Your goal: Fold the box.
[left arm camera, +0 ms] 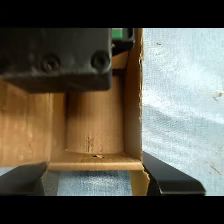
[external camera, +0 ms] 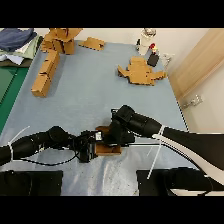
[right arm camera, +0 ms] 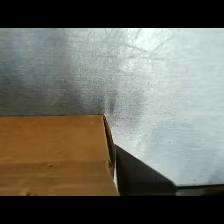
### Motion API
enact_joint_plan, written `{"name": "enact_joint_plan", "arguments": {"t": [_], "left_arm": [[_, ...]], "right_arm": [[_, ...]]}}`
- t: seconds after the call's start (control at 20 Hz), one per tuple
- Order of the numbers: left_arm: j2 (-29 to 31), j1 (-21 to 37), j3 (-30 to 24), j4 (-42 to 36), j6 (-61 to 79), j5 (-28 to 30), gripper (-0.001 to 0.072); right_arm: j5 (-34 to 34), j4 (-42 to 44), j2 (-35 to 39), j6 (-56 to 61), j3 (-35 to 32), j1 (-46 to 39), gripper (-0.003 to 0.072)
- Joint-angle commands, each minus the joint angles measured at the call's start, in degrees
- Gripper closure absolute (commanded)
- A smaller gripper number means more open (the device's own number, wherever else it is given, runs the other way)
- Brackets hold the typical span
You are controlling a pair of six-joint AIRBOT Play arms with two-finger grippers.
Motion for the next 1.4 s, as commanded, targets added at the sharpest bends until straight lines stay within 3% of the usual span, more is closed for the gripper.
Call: {"name": "enact_joint_plan", "arguments": {"t": [0.0, 0.1, 0.3, 0.4, 0.7, 1.0, 1.05, 1.1, 1.2, 1.3, 1.35], "left_arm": [[0.00, 0.02, -0.02, 0.02, 0.04, 0.02, 0.0188], [0.00, 0.02, -0.02, 0.02, 0.04, 0.02, 0.0188], [0.00, 0.02, -0.02, 0.02, 0.04, 0.02, 0.0188], [0.00, 0.02, -0.02, 0.02, 0.04, 0.02, 0.0188], [0.00, 0.02, -0.02, 0.02, 0.04, 0.00, 0.0188], [0.00, 0.02, -0.02, 0.02, 0.04, 0.02, 0.0188], [0.00, 0.02, -0.02, 0.02, 0.02, 0.02, 0.0188], [0.00, 0.02, -0.02, 0.02, 0.04, 0.02, 0.0188], [0.00, 0.02, -0.02, 0.02, 0.04, 0.02, 0.0188], [0.00, 0.02, -0.02, 0.02, 0.04, 0.02, 0.0188], [0.00, 0.02, -0.02, 0.02, 0.04, 0.02, 0.0188]], "right_arm": [[-0.04, -0.92, -2.01, 0.57, 0.17, 0.04, 0.0491], [0.00, -1.16, -2.34, 0.11, 0.17, 0.07, 0.0675], [0.04, -0.94, -2.32, -1.57, 0.17, 1.36, 0.0679], [-0.13, -0.87, -2.19, -1.62, 0.17, 1.81, 0.0284], [-1.97, -0.04, 2.23, -2.01, 0.22, 1.70, 0.0267], [-3.96, -2.16, 12.63, -1.97, 0.26, 1.68, 0.0269], [-3.98, -2.89, 14.95, -1.99, 0.24, 1.66, 0.0341], [-4.74, -4.22, 16.90, -2.12, 0.24, 1.66, 0.0490], [-8.48, -8.66, 18.67, -4.68, -0.04, -1.03, 0.0662], [-8.50, -9.55, 18.53, -10.34, -1.46, -8.37, 0.0682], [-5.07, -8.20, 18.03, -14.73, -2.56, -13.18, 0.0682]]}}
